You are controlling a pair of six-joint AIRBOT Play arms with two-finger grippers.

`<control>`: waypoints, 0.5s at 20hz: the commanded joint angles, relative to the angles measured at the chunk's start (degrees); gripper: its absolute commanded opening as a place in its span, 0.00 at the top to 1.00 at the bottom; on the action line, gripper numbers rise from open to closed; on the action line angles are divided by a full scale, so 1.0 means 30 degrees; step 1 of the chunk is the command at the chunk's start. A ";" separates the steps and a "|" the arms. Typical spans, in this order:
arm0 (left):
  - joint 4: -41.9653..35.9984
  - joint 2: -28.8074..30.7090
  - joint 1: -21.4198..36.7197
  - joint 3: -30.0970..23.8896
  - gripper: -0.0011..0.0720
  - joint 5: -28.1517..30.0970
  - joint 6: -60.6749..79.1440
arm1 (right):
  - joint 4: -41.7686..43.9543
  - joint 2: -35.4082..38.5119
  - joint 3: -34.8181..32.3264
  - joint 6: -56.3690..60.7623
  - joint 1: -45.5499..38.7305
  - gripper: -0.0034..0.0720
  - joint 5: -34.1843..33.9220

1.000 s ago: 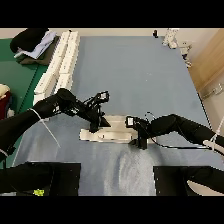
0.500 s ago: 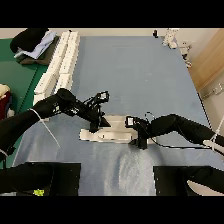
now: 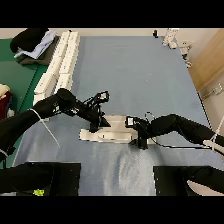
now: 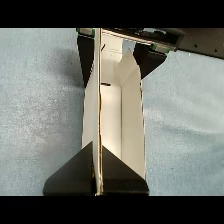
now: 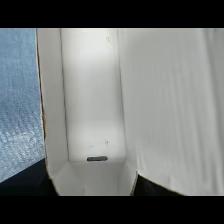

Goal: Fold the box.

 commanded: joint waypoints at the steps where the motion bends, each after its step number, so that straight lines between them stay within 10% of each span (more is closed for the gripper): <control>1: -0.0066 -0.0007 0.0000 0.0000 0.97 -0.0022 0.0000 | 0.0000 -0.0015 0.0007 0.0007 0.0015 0.26 0.0000; 10: -0.0051 -0.0007 0.0007 0.0000 0.97 0.0197 0.0007 | 0.0000 -0.0015 0.0007 0.0007 0.0015 0.26 0.0000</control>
